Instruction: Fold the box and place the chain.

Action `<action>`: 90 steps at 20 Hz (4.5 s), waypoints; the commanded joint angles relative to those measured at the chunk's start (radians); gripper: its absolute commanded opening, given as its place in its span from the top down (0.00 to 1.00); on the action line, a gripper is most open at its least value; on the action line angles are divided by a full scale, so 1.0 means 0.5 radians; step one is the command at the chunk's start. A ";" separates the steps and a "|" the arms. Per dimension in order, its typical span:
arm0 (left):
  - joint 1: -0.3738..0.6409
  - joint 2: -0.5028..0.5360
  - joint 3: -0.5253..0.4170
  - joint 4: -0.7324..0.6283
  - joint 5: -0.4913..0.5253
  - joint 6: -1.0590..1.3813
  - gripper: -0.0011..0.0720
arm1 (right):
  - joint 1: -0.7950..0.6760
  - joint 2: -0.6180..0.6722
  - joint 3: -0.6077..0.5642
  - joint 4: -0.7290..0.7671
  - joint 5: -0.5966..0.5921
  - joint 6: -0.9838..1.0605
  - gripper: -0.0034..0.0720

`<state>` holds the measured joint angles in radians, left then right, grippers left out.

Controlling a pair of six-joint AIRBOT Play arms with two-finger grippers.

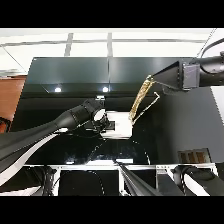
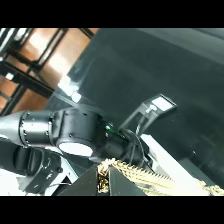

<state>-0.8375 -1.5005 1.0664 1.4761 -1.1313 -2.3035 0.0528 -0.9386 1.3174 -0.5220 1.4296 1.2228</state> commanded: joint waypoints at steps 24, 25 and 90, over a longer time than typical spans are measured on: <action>0.002 -0.002 0.000 0.000 -0.008 0.001 0.94 | 0.539 -0.111 -1.346 -0.010 -0.961 0.061 0.92; 0.002 -0.002 0.000 0.000 -0.008 0.001 0.94 | 0.539 -0.112 -1.357 -0.013 -0.948 0.063 0.90; -0.002 -0.002 0.000 -0.001 -0.008 0.000 0.94 | 0.542 0.397 -1.337 -0.645 -1.054 -1.010 0.93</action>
<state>-0.8375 -1.5009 1.0664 1.4754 -1.1355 -2.3035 0.3248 -0.8242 0.5644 -0.8360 0.7910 0.5301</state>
